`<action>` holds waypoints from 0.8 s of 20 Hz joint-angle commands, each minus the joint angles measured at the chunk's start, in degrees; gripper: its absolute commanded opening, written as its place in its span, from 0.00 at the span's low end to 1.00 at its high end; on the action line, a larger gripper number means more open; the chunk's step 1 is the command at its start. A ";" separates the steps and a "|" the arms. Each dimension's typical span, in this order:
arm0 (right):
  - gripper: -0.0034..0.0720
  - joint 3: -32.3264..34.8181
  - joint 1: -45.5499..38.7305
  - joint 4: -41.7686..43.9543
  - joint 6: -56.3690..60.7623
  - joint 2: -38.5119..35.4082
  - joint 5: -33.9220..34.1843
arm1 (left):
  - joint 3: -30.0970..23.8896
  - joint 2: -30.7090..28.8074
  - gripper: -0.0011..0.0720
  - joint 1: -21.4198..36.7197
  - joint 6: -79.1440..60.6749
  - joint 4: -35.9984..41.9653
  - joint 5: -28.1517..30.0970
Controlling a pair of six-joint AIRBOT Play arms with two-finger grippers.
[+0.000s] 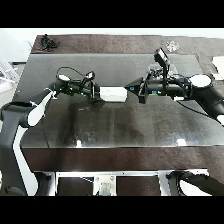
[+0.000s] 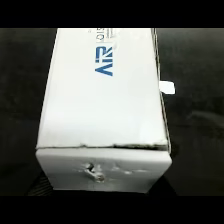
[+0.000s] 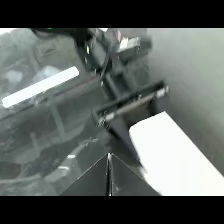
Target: Fold the box and place the chain.
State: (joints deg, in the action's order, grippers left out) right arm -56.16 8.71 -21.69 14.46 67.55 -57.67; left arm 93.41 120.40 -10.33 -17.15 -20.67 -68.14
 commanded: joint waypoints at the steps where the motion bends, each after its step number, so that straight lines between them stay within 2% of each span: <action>1: 0.05 4.09 -1.25 0.02 2.10 -2.36 0.17 | 1.29 -0.50 0.04 0.44 7.28 0.09 -0.39; 6: 0.05 4.20 -1.53 0.11 2.51 -2.47 0.42 | 1.16 -6.60 0.03 5.53 9.03 0.04 -1.70; 11: 0.05 4.20 -1.49 0.26 3.56 -2.47 0.61 | 0.87 -12.46 0.03 15.45 13.99 -3.06 -3.30; 14: 0.05 4.20 -1.38 0.33 4.59 -2.47 0.61 | 0.81 -15.32 0.03 21.84 16.83 -3.34 1.97; 16: 0.05 4.22 -1.22 0.33 5.07 -2.47 0.61 | -1.03 -17.66 0.03 25.40 18.64 -3.34 10.78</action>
State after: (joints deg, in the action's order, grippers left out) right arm -51.96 7.31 -21.43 18.63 65.12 -57.10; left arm 93.60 105.71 9.93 -1.72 -23.68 -66.26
